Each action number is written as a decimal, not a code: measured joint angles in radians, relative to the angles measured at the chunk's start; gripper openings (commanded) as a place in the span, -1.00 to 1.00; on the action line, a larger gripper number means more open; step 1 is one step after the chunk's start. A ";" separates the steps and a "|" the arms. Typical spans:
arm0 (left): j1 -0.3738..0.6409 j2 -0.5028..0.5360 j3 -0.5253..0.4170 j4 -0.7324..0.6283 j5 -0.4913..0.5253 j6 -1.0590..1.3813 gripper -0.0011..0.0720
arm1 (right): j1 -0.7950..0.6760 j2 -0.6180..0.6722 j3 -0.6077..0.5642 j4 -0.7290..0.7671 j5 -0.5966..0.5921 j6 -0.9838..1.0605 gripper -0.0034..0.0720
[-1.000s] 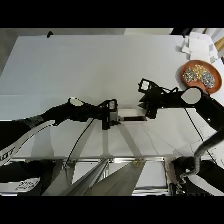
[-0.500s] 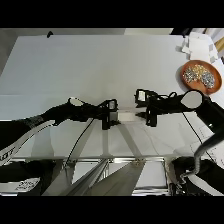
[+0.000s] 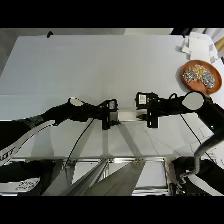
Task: Fold the box and place the chain.
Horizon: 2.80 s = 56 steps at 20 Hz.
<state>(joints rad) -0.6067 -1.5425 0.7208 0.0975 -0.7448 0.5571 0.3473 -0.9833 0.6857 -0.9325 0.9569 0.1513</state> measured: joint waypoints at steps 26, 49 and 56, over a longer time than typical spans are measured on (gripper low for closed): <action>0.000 0.000 0.000 -0.001 0.003 -0.001 -0.89 | 0.011 -0.001 -0.056 -0.040 -0.087 0.006 -0.66; 0.000 0.000 0.000 0.000 -0.002 0.003 -0.89 | 0.040 -0.001 -0.074 -0.037 -0.095 0.035 -0.65; 0.000 0.000 0.000 -0.003 0.003 -0.002 -0.89 | 0.040 -0.001 -0.081 -0.047 -0.116 0.035 -0.65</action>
<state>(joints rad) -0.6064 -1.5425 0.7208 0.0944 -0.7422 0.5552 0.3870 -0.9840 0.6048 -0.9794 0.8410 0.1860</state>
